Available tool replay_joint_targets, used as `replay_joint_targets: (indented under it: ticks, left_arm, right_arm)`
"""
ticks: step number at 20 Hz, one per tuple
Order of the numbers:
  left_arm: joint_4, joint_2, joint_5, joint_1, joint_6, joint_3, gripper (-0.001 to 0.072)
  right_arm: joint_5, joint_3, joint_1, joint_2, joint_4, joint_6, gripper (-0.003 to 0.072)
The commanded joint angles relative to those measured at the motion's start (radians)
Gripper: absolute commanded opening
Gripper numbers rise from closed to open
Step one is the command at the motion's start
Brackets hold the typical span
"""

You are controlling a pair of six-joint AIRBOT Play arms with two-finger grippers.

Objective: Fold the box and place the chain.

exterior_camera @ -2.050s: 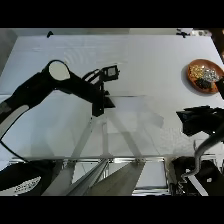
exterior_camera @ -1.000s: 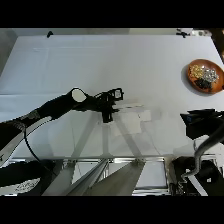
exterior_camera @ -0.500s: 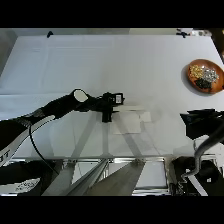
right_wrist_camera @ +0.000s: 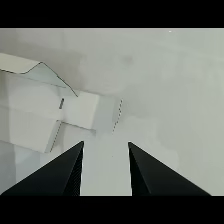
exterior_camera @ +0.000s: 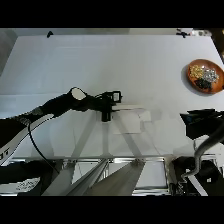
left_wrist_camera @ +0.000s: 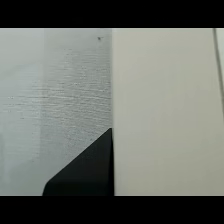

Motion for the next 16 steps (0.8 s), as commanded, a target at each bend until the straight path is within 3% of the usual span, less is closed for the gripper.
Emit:
replay_joint_targets:
  ticks: [1,6,11,16]
  left_arm:
    - [-0.025,0.0,0.008,0.012,0.002,0.0,0.0005]
    - [-0.01,-0.001,0.004,0.011,-0.04,0.0,0.0004]
    - [0.131,-0.002,-0.032,0.012,-0.179,0.0,0.0004]
    - [0.153,-0.002,-0.049,0.012,-0.189,0.0,0.0004]
  right_arm:
    - [0.001,0.0,0.0,0.001,0.0,0.0,0.0323]
    - [0.0,0.0,0.0,0.001,0.0,0.0,0.0323]
    - [0.001,0.0,0.0,0.001,0.0,0.0,0.0323]
    - [0.001,0.0,0.0,0.001,0.0,-0.001,0.0323]
